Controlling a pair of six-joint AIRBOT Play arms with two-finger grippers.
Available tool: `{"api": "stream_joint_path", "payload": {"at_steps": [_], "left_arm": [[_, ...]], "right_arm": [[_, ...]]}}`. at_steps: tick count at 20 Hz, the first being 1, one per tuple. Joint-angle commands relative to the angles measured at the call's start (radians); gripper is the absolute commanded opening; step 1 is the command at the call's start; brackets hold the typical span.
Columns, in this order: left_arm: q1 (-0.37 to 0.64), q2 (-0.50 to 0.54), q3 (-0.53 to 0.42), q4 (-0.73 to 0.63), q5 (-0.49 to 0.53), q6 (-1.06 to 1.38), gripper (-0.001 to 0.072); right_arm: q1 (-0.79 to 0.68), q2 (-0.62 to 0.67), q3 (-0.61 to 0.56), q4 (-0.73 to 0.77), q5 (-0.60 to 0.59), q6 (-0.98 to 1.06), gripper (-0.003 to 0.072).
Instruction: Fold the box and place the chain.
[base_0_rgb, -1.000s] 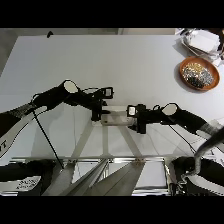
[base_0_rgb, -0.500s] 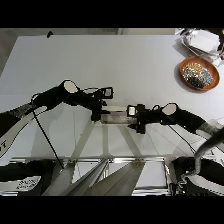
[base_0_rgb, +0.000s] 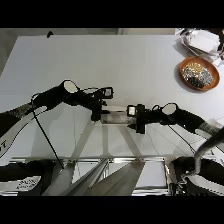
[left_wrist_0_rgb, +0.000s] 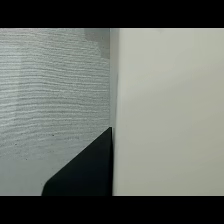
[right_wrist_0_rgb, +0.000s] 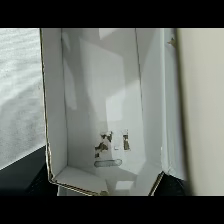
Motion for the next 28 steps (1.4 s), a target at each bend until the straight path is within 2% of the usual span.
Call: {"api": "stream_joint_path", "payload": {"at_steps": [1, 14, 15, 17, 18, 19, 22, 28], "left_arm": [[0.0, 0.0, 0.0, 0.0, 0.0, 0.0, 0.0014], [0.001, 0.0, 0.0, -0.009, -0.002, 0.0, 0.0018], [0.001, 0.001, 0.0, -0.009, -0.003, 0.001, 0.0084], [0.002, 0.002, 0.0, -0.009, -0.002, 0.0, 0.0379], [0.005, 0.005, 0.0, -0.006, -0.003, 0.0, 0.0452], [0.008, 0.013, 0.0, -0.005, -0.003, 0.0, 0.0478], [0.033, 0.05, 0.0, -0.002, -0.003, 0.0, 0.0701], [0.151, 0.153, 0.0, 0.03, -0.078, -0.014, 0.0701]], "right_arm": [[0.0, -0.001, -0.001, -0.001, 0.02, 0.015, 0.0401], [0.0, -0.001, -0.001, -0.001, 0.02, 0.015, 0.0401], [0.0, -0.001, -0.001, -0.001, 0.02, 0.015, 0.0401], [0.0, -0.001, -0.001, -0.001, 0.02, 0.015, 0.0401], [0.0, -0.001, -0.001, -0.001, 0.019, 0.015, 0.0401], [0.0, -0.001, -0.001, -0.001, 0.02, 0.015, 0.0401], [0.0, -0.001, -0.001, -0.001, 0.019, 0.015, 0.0401], [0.0, -0.001, -0.001, -0.001, 0.019, 0.015, 0.0401]]}}
